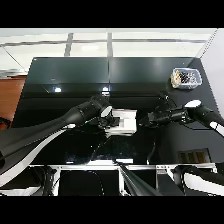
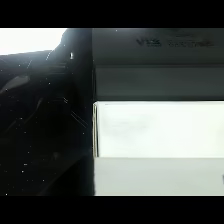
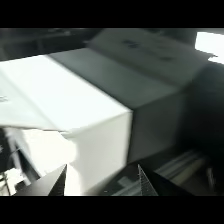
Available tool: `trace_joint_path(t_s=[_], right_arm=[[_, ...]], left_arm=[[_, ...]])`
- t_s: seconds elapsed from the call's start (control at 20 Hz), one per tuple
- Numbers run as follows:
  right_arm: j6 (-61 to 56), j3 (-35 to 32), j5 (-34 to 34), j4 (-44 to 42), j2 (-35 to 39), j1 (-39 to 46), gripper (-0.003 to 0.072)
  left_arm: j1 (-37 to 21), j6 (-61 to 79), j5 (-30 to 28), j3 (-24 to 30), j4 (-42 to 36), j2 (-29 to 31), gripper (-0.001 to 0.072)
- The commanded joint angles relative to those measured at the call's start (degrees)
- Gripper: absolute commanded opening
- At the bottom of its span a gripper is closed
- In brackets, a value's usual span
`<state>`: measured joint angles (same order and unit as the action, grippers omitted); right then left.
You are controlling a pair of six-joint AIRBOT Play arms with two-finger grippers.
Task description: Fold the box and place the chain.
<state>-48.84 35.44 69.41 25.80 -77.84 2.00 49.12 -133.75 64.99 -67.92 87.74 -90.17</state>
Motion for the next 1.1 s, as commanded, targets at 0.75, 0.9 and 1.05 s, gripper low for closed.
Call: trace_joint_path(t_s=[0.75, 0.9, 1.05], right_arm=[[-11.6, 4.3, -2.4, 5.1, 0.0, -8.7, 0.0315], [-17.0, 7.5, -2.4, 12.5, 0.1, -10.0, 0.0315], [-21.1, 9.9, -2.9, 15.6, 0.1, -12.7, 0.0315]], left_arm=[[0.0, 0.0, 0.0, 0.0, 0.0, 0.0, 0.0027], [0.0, 0.0, 0.0, 0.0, -0.2, 0.0, 0.0028], [0.0, 0.0, 0.0, 0.0, -0.2, 0.0, 0.0027]])
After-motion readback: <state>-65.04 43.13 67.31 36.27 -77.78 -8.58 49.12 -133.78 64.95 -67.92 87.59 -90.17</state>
